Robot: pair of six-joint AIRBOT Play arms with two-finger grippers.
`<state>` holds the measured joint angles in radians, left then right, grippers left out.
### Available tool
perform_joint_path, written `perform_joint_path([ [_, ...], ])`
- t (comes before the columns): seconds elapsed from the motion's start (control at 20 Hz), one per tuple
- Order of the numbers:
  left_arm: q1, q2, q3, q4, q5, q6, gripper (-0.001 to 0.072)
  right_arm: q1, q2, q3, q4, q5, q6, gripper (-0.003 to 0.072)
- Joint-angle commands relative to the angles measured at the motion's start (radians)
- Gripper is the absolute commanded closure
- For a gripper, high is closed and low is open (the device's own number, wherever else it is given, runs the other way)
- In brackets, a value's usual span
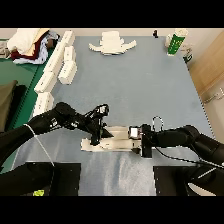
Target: Fold the box.
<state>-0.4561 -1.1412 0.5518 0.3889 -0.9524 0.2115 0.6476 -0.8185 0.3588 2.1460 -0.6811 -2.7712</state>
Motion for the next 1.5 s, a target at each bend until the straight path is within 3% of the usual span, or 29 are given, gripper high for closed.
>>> perform_joint_path([
  [0.0, 0.001, 0.0, 0.001, 0.0, 0.0, 0.0, 0.0696, -0.035, -0.005, -0.041, 0.132, 0.054, -0.099, -0.0018],
  [0.15, 0.001, 0.0, 0.001, 0.0, 0.0, 0.0, 0.0696, -0.067, -0.006, -0.087, 0.217, 0.053, -0.241, -0.0018],
  [1.0, 0.001, 0.0, 0.001, 0.0, 0.0, 0.0, 0.0696, -0.068, -0.053, -0.065, 0.215, 0.023, -0.241, -0.0015],
  [1.15, 0.001, 0.0, 0.001, 0.0, 0.0, 0.0, 0.0696, -0.068, -0.069, -0.065, 0.214, 0.022, -0.241, 0.0038],
  [1.35, 0.001, 0.0, 0.001, 0.0, 0.0, 0.0, 0.0696, -0.068, -0.115, -0.065, 0.215, 0.028, -0.241, 0.0044],
  [1.45, 0.001, 0.0, 0.001, 0.0, 0.0, 0.0, 0.0696, -0.068, -0.115, -0.065, 0.215, 0.034, -0.241, 0.0125],
])
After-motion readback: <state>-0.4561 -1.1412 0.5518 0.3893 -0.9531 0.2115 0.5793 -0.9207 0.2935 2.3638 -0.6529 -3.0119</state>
